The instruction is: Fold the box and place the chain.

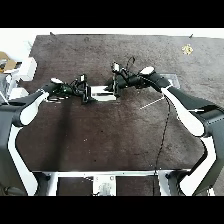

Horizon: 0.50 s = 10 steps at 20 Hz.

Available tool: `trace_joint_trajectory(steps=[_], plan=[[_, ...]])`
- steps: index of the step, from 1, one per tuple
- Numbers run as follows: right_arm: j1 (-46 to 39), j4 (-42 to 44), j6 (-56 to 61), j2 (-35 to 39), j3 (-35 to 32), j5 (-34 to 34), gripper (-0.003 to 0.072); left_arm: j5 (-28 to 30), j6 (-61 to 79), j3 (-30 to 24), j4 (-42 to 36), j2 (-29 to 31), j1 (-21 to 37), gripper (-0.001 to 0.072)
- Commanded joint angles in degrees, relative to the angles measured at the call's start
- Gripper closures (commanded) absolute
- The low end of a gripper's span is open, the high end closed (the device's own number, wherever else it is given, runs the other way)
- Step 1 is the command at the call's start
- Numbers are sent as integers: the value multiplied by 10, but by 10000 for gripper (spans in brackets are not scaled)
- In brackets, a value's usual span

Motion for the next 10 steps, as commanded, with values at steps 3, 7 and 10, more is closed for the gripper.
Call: trace_joint_trajectory(steps=[3, 7, 10], plan=[[0, -33, 10, 0, 4, -7, 479, -3, 1, 0, 2, 0, 0, 485], [0, -35, 10, 0, 4, -6, 480, -3, 1, 0, 2, 0, 0, 485], [0, -46, 13, 0, 3, -6, 480, -3, 1, 0, 2, 0, 0, 485]])
